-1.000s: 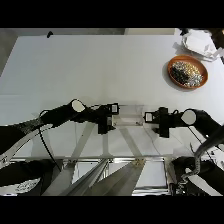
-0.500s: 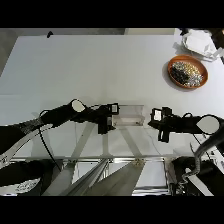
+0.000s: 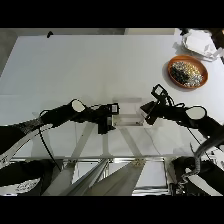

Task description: Fold the box and place the chain.

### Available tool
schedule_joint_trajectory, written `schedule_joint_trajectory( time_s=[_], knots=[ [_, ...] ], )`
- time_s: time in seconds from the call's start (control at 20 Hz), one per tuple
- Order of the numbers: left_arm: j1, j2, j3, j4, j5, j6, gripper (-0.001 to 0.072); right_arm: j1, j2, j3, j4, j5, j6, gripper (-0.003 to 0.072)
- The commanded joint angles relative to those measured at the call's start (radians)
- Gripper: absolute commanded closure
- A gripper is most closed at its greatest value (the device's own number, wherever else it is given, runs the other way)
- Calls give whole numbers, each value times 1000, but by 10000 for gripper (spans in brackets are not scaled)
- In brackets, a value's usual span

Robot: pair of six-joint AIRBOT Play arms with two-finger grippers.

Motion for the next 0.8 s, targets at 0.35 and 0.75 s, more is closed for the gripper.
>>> schedule_joint_trajectory(
  time_s=[0.35, 0.75],
  knots=[
    [0, 0, -1, 0, -4, 0, 364, 0, -153, 21, 75, 16, -1, 674],
    [0, 0, -1, 0, -4, 0, 364, 0, 1, 102, -346, 182, 214, 674]
  ],
)
